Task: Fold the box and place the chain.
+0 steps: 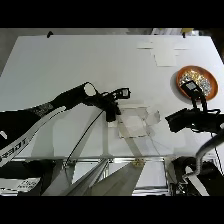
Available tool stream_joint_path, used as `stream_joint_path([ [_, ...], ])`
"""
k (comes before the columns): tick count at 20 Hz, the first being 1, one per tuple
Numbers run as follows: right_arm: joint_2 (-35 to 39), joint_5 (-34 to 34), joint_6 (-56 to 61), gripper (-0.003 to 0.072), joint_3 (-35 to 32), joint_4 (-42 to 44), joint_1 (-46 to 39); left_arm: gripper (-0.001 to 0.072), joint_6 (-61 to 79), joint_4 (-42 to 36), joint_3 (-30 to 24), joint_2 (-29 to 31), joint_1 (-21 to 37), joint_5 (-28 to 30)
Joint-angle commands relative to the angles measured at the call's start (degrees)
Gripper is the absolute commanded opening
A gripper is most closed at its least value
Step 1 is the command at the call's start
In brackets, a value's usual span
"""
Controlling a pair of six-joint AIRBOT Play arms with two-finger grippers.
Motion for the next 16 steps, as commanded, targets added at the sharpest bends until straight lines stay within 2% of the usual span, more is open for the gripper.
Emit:
stream_joint_path([
  [1, 0.0, -1.0, -6.1, 0.0102, 0.1, 1.9, 0.0, 0.0011, 0.0, 0.0, 0.0, 0.0, 0.0, 0.0],
  [3, 0.0, -0.9, -12.3, 0.0039, 0.1, 5.3, 0.0, 0.001, 0.0, 0.0, 0.0, 0.0, 0.0, 0.0],
  [6, 0.0, -0.3, -21.5, 0.0032, 0.1, 9.6, 0.0, 0.001, 0.0, 0.0, 0.0, 0.0, 0.0, 0.0],
  [8, 0.0, 3.0, -27.6, 0.0014, 0.1, 9.7, 0.0, 0.001, 0.0, 0.0, 0.0, 0.0, 0.0, 0.0],
  [10, -0.4, 4.3, -29.7, 0.0015, -0.1, 10.9, 1.6, 0.001, 0.0, 0.0, 0.0, 0.0, 0.0, 0.0],
  [13, -3.4, 2.3, -39.1, 0.0016, -1.1, 12.0, 9.6, 0.001, 0.0, 0.0, 0.0, 0.0, 0.0, 0.0],
  [16, -7.7, 0.2, -43.7, 0.0016, -2.6, 5.5, 18.9, 0.001, 0.0, 0.0, 0.0, 0.0, 0.0, 0.0],
])
